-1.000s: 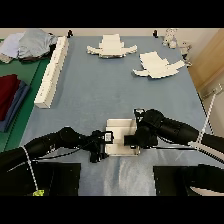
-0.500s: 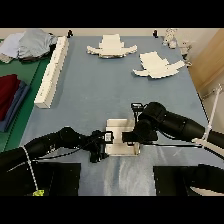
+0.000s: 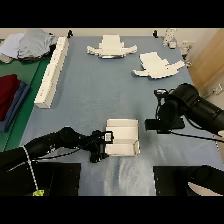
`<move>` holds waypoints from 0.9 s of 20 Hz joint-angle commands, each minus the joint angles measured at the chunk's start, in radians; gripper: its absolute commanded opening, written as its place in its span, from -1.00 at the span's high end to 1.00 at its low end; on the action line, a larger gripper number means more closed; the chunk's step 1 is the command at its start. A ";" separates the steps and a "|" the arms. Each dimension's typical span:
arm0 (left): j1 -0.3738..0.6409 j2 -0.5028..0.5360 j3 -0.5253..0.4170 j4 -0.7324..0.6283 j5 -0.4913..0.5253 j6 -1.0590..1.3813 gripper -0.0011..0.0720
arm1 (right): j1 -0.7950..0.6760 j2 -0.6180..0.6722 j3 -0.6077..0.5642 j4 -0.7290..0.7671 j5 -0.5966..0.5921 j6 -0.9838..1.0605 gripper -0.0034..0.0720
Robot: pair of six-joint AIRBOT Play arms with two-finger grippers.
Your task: Fold the box.
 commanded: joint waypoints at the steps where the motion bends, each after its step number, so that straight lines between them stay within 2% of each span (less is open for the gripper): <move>1: 0.001 0.000 0.001 0.000 0.000 0.000 -0.70 | -0.291 -0.053 -0.086 0.346 0.205 -0.328 0.91; 4: 0.001 0.000 0.001 0.000 0.000 0.000 -0.70 | -0.476 -0.177 -0.091 0.734 0.242 -0.659 0.91; 7: 0.001 0.000 0.001 0.000 0.000 0.000 -0.70 | -0.551 -0.336 -0.089 0.998 0.137 -0.892 0.91; 9: 0.001 0.000 0.001 0.000 0.000 0.000 -0.70 | -0.548 -0.433 -0.089 1.123 0.035 -1.023 0.91; 12: 0.001 0.000 0.001 0.000 0.000 0.000 -0.70 | -0.524 -0.512 -0.089 1.215 -0.102 -1.155 0.91; 16: 0.001 0.000 0.001 0.000 0.000 0.000 -0.70 | -0.488 -0.509 -0.090 1.210 -0.219 -1.251 0.91; 18: 0.001 0.000 0.001 0.000 0.000 0.000 -0.70 | -0.456 -0.486 -0.092 1.201 -0.211 -1.256 0.90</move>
